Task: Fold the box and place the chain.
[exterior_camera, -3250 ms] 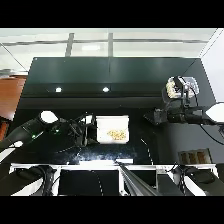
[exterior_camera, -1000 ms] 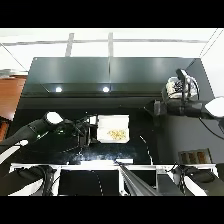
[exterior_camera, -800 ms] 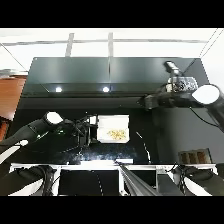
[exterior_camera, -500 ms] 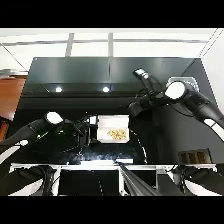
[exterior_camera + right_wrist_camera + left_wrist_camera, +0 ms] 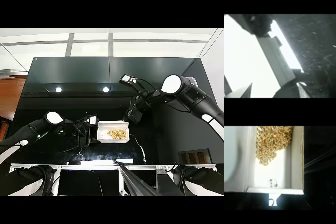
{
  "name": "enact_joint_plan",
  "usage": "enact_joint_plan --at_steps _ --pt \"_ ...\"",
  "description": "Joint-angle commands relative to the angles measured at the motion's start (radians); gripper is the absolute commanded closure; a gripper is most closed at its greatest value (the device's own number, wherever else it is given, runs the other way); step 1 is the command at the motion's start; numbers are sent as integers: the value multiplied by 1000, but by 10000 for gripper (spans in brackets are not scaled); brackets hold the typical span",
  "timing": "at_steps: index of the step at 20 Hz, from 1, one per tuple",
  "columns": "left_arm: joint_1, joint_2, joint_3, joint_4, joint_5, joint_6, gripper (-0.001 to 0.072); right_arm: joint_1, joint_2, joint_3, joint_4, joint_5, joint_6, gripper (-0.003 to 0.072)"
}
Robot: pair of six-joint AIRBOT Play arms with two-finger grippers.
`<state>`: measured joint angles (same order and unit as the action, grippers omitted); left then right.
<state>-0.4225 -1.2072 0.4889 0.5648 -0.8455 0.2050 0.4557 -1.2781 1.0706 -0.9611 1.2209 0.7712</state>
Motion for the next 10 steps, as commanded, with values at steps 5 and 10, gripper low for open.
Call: enact_joint_plan --at_steps 5,10 --pt "-1 0 0 0 0 0 217 42 -3 2 34 55 -115 -15" --pt "-1 0 0 0 0 0 217 51 -4 -6 14 22 -121 -14"
